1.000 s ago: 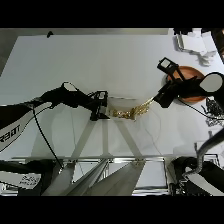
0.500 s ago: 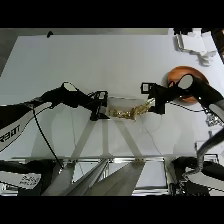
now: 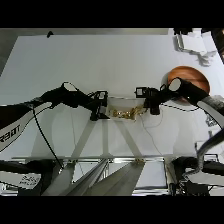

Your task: Fold the box and place the chain.

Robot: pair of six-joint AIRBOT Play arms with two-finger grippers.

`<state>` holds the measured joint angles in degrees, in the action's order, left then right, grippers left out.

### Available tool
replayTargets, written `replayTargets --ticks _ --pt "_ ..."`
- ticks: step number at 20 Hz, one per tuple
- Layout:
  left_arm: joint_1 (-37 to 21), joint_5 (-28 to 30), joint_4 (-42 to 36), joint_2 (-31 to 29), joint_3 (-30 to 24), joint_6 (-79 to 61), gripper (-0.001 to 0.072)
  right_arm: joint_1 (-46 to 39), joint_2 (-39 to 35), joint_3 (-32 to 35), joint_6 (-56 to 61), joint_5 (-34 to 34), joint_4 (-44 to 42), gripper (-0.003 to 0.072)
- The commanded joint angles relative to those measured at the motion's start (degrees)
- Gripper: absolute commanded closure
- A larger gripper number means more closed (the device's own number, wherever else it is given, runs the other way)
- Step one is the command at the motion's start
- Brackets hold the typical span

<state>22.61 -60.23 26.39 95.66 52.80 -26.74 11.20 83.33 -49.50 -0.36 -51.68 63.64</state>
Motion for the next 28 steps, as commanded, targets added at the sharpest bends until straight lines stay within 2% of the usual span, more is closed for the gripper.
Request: replayTargets --ticks 1,4,7,12,16,20,22,28 --pt "0.0 0.0 0.0 -0.02 0.07 -0.02 0.0492 0.35 -0.35 0.11 6.99 -3.26 1.64 0.0678" --pt "0.0 0.0 0.0 -0.02 0.07 0.0 0.0492 0.35 -5.62 0.11 14.47 -5.29 0.13 0.068" --pt "0.0 0.0 0.0 -0.02 0.07 0.0 0.0492 0.35 -13.84 0.11 15.63 -8.63 -5.66 0.068" --pt "0.0 0.02 0.0 -0.02 0.07 0.0 0.0492 0.35 -22.23 0.09 15.56 -15.3 -24.15 0.068" --pt "0.0 0.02 0.0 -0.02 0.07 0.0 0.0492 1.77 -22.84 -0.07 14.99 -12.68 -42.49 0.068" --pt "0.0 0.0 0.0 -0.02 0.07 -0.02 0.0492 5.18 -22.82 -0.13 11.82 -5.14 -50.77 0.0679" --pt "-0.02 0.0 0.0 -0.02 0.07 -0.02 0.0492 5.46 -22.84 -0.52 9.94 -3.85 -56.89 0.0679" --pt "0.0 0.0 0.0 -0.02 0.07 -0.02 0.0492 5.53 -22.84 -6.38 11.1 -4.66 -58.03 0.068"
